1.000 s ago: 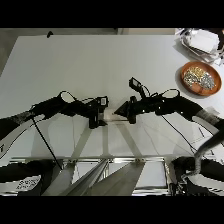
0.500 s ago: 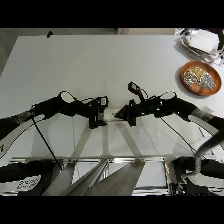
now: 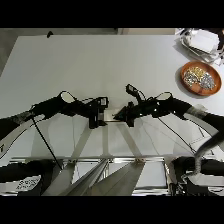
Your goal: Fold the box and place the chain.
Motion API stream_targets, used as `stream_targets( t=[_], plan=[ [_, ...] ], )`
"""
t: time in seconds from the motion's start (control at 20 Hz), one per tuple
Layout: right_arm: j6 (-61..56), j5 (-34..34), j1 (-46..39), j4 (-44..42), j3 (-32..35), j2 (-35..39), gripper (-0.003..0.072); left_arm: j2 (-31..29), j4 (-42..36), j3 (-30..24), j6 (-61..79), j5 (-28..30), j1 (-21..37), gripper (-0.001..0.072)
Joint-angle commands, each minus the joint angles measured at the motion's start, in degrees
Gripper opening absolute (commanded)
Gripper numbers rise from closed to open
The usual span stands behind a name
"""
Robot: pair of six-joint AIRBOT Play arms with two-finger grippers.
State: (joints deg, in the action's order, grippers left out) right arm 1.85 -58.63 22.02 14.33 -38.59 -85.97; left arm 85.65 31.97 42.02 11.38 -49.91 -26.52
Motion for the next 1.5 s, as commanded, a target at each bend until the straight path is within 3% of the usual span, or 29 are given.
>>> stream_targets(
  t=[0.0,0.3,0.6,0.7,0.8,0.9,1.0,1.1,1.2,1.45],
  plan=[
    [-1.84,1.18,0.17,2.82,0.07,-0.74,0.0004,-0.02,-0.07,0.0,-0.11,-0.04,0.0,0.0212],
    [-1.88,0.98,0.0,1.79,0.02,1.55,0.0008,-0.02,-0.07,0.0,-0.11,-0.04,0.0,0.0212],
    [-12.41,1.51,0.0,5.25,-4.96,12.94,0.0008,-0.02,-0.07,0.0,-0.11,-0.04,0.0,0.0212],
    [-21.46,2.32,-0.02,12.37,-8.9,17.22,0.0008,-0.02,-0.07,0.0,-0.11,-0.04,0.0,0.0212],
    [-35.26,1.33,-0.02,25.75,-13.49,21.55,0.0008,-0.02,-0.07,0.0,-0.11,-0.04,0.0,0.0212],
    [-52.81,-4.17,0.0,42.75,-17.57,25.92,0.0007,-0.02,-0.07,0.0,-0.11,-0.04,0.0,0.0212],
    [-69.05,-15.91,0.0,59.91,-19.5,30.45,0.0008,-0.02,-0.07,0.0,-0.11,-0.04,0.0,0.0212],
    [-78.82,-31.87,-0.02,72.08,-19.47,33.92,0.0008,-0.02,-0.07,0.0,-0.11,-0.04,0.0,0.0212],
    [-85.66,-43.85,-0.02,77.99,-18.78,36.89,0.0008,-0.02,-0.07,0.0,-0.11,-0.04,0.0,0.0212],
    [-97.07,-40.04,0.0,78.42,-9.9,50.8,0.0008,-0.02,-0.07,0.0,-0.11,-0.07,-0.02,0.0212]
  ],
)
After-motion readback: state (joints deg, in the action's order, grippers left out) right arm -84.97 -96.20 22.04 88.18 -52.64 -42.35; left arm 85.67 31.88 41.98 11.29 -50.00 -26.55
